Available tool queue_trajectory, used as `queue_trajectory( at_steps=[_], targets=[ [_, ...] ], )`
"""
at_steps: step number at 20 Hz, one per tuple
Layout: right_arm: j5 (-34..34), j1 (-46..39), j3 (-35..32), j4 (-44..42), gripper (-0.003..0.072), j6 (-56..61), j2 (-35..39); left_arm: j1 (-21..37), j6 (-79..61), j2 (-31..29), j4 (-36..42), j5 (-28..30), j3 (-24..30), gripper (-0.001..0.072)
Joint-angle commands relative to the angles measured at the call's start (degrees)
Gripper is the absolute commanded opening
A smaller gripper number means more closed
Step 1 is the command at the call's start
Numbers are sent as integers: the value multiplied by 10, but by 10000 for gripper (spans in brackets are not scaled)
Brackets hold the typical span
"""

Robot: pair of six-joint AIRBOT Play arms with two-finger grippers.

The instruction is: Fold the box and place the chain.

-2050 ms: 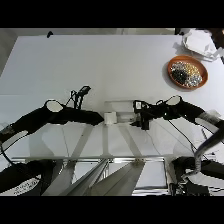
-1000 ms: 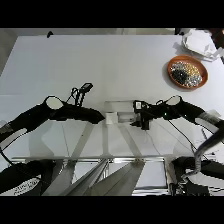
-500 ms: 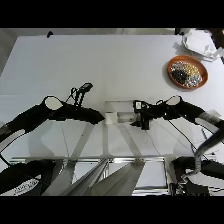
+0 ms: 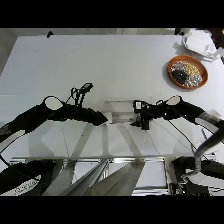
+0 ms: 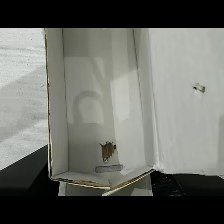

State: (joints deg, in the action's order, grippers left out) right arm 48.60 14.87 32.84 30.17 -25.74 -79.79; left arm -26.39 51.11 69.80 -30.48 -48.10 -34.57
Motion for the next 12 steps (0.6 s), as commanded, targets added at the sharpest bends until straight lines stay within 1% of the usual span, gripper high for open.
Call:
queue_trajectory(
  at_steps=[1,5,6,12],
  targets=[
    [0,0,0,0,401,0,0,-13,20,0,4,5,0,508],
    [0,0,0,0,401,0,0,-36,74,3,-8,45,-11,515],
    [0,0,0,0,401,0,0,-40,87,8,-17,46,-19,515],
    [0,0,0,0,401,0,0,-63,224,49,-135,49,-78,515]
  ],
)
